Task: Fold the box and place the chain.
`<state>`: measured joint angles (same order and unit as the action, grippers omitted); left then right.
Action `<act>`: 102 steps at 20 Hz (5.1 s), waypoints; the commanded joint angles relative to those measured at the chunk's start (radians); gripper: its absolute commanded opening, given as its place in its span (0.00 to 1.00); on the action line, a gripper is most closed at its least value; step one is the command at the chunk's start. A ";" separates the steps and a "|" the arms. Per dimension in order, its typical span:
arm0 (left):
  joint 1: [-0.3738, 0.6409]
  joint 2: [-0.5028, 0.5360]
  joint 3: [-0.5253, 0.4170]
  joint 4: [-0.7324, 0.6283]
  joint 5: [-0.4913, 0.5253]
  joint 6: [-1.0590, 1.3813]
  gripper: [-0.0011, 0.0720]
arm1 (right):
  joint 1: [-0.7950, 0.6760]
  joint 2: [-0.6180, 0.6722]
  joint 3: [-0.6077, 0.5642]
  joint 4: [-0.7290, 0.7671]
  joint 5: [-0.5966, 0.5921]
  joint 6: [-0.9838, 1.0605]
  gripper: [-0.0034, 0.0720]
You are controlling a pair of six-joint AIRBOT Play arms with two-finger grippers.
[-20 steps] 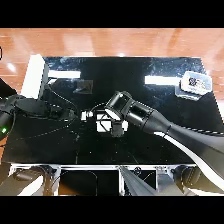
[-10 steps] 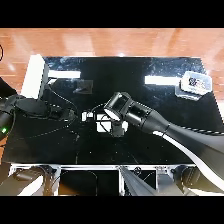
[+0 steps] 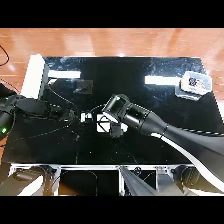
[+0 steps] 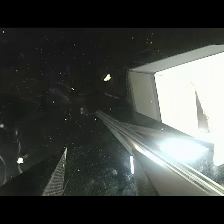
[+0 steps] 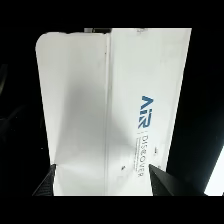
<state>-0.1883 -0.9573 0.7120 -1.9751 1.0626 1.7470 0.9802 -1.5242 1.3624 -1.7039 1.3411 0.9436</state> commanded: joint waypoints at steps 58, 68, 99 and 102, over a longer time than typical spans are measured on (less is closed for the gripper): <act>0.003 0.000 0.000 -0.011 -0.073 0.013 0.71 | 0.048 0.043 -0.066 -0.125 -0.071 0.160 0.99; 0.003 0.000 0.000 -0.011 -0.077 0.013 0.71 | -0.031 0.037 -0.066 -0.028 -0.153 0.117 0.98; 0.003 0.000 0.000 -0.011 -0.077 0.013 0.71 | -0.069 -0.010 -0.019 -0.020 -0.163 0.103 0.70; 0.003 0.000 0.000 -0.011 -0.078 0.013 0.71 | -0.097 -0.017 -0.019 0.010 -0.180 0.103 0.68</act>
<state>-0.1860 -0.9573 0.7120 -1.9862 0.9852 1.7596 0.9031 -1.5372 1.3415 -1.7206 1.1732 1.0462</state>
